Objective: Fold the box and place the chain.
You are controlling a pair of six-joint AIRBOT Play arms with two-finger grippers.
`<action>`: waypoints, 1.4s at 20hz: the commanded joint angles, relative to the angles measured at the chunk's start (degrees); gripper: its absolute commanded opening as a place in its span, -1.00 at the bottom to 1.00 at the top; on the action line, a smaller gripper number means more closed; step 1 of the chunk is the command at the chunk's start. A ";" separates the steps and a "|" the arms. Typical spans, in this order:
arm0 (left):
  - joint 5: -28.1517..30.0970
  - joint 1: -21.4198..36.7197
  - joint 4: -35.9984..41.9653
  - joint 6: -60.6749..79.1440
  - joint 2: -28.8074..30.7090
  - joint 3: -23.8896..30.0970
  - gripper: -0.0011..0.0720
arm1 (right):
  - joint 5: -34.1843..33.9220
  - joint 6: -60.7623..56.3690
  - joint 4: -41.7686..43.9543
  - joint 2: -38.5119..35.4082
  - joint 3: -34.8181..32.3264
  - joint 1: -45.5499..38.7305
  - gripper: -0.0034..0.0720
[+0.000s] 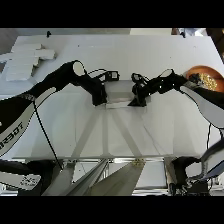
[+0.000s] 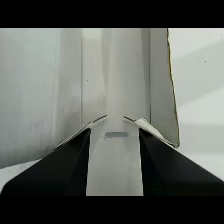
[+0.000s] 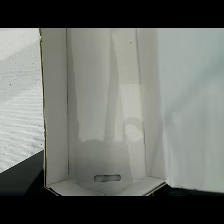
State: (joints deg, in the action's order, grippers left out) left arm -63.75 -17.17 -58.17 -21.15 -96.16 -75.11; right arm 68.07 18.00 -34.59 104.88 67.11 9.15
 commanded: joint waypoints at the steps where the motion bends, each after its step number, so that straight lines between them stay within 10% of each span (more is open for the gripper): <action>1: 0.52 0.04 2.29 0.13 0.22 0.00 0.02 | 0.04 0.02 -0.09 0.02 0.04 0.00 0.48; 11: -1.66 0.00 1.90 0.13 0.24 0.00 0.48 | 0.07 0.02 -0.09 0.02 0.04 0.02 0.48; 16: -3.82 0.31 0.31 0.17 0.74 0.00 -0.30 | 0.04 0.02 -0.09 0.02 0.04 0.00 0.48; 28: -4.55 8.57 0.55 0.15 14.88 0.04 -0.41 | 0.04 0.02 -0.09 0.02 0.04 0.00 0.48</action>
State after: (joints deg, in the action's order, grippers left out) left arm -67.85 -10.98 -57.67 -20.97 -85.43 -75.11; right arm 68.07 18.00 -34.63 104.88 67.13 9.17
